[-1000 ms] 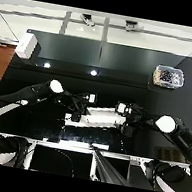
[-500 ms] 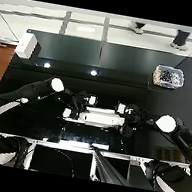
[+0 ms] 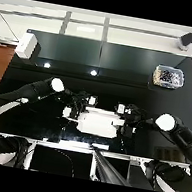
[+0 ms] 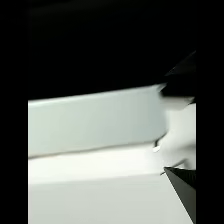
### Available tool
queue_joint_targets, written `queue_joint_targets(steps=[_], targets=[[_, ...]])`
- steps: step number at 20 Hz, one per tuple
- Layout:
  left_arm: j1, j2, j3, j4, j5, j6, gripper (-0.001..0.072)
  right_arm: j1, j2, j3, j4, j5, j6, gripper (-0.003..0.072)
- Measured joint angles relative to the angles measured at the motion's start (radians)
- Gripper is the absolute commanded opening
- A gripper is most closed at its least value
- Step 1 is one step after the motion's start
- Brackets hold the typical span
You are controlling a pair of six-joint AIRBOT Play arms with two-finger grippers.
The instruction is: Fold the box and place the chain.
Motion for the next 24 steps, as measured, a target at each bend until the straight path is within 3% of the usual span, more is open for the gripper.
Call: queue_joint_targets(steps=[3,8,15,24], targets=[[0.000,0.000,0.000,0.000,0.000,-0.002,0.0024,-0.040,0.013,-0.004,-0.110,0.092,0.060,0.0639],[0.000,0.000,0.000,0.000,-0.001,-0.002,0.0024,0.026,0.019,-0.072,-0.038,0.153,0.088,0.0639],[0.000,0.000,0.000,0.003,-0.001,-0.003,0.0024,0.200,0.021,-0.106,0.029,-0.138,0.127,0.0640],[0.000,-0.001,0.000,-0.001,0.000,-0.006,0.0024,0.188,0.064,-0.050,-0.023,-0.159,0.141,0.0640]])
